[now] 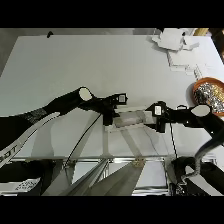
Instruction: Fold the box and place the chain.
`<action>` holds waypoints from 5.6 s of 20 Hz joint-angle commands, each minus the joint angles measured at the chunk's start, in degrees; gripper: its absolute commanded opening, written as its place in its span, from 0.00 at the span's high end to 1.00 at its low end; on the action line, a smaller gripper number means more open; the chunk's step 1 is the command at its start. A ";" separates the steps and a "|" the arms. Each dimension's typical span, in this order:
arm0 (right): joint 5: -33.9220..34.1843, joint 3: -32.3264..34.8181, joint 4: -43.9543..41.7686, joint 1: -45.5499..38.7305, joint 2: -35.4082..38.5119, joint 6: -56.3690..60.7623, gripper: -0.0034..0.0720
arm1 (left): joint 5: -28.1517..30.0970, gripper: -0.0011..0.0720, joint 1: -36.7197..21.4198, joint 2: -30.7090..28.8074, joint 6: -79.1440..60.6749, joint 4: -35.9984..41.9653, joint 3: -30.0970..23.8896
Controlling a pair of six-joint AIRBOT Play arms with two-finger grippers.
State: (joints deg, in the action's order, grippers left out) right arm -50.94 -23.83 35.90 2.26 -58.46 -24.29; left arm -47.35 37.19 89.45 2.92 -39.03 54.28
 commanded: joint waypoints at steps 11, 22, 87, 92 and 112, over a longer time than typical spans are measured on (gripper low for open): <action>-5.27 -2.34 -1.73 1.33 -10.78 -1.75 0.10 | -0.02 0.97 0.04 0.00 -0.04 0.00 0.00; -4.92 1.22 -1.92 1.97 -11.21 -3.48 0.11 | 0.00 0.97 0.04 0.00 -0.04 -0.02 0.00; -3.32 1.22 -4.68 4.52 -13.22 -6.21 0.34 | -5.84 0.19 -0.48 -3.96 4.15 -5.05 0.00; -3.32 1.22 -4.68 4.52 -13.22 -6.21 0.34 | -8.46 0.20 -2.95 -10.58 17.84 -14.93 0.00; -3.45 1.22 -4.68 4.52 -13.22 -6.21 0.34 | 5.22 0.98 9.94 -13.99 22.99 -15.89 1.03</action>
State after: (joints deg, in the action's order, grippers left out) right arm -54.28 -22.61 31.24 6.79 -71.66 -30.50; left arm -50.63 47.07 73.41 27.38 -56.47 54.57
